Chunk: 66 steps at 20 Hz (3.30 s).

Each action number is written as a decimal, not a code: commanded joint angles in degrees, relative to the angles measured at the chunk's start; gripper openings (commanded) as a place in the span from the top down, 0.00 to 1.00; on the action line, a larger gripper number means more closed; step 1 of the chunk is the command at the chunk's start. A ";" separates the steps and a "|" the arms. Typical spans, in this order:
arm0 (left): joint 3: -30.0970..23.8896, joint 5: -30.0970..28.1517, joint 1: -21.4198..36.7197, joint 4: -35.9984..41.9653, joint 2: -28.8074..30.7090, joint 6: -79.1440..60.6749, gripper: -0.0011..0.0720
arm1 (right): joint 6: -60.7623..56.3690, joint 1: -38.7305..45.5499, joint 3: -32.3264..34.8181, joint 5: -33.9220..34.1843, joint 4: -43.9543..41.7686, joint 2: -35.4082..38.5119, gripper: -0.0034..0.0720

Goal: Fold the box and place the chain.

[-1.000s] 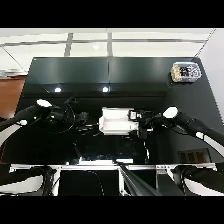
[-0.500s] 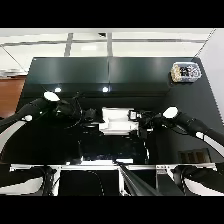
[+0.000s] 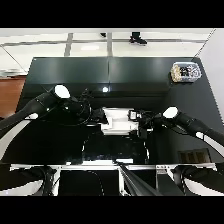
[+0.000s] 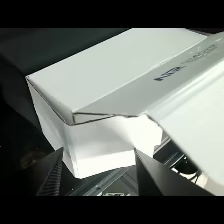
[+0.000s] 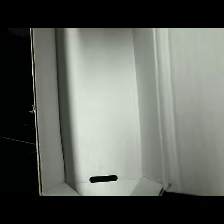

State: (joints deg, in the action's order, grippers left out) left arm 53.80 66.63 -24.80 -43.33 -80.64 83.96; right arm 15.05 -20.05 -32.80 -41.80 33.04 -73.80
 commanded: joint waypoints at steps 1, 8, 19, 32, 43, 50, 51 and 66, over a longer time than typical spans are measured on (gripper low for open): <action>2.62 -0.24 -3.56 -6.99 0.20 8.24 0.30 | -0.02 -0.07 -0.02 0.00 0.00 -0.04 0.79; 4.52 -2.34 -7.52 -17.75 0.13 20.72 0.30 | -0.02 -0.07 -0.02 -0.02 0.00 -0.04 0.79; 4.92 -6.54 -13.64 -23.54 0.13 28.81 0.38 | -0.02 -0.07 -0.02 0.00 0.00 -0.04 0.79; 5.73 -4.28 -15.72 -34.21 -1.51 42.53 0.45 | -0.02 -0.07 -0.02 0.00 0.00 -0.04 0.79; 12.48 -0.15 -20.11 -43.50 -6.19 52.70 0.50 | -0.02 -0.07 -0.02 0.00 0.00 -0.04 0.79; 12.48 0.26 -21.77 -42.69 -7.78 53.66 0.50 | 0.00 -0.07 -0.02 -0.02 0.00 -0.04 0.79; 12.48 0.15 -21.77 -42.07 -8.09 53.62 0.50 | -0.02 -0.07 -0.02 0.00 0.00 -0.04 0.79; 12.79 -2.10 -21.66 -40.94 -8.44 52.81 0.54 | -0.02 -0.07 -0.02 0.00 0.00 -0.04 0.79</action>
State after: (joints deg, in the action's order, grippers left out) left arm 66.50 63.79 -46.44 -84.38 -89.12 136.99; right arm 14.98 -20.05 -32.84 -41.85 33.12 -73.80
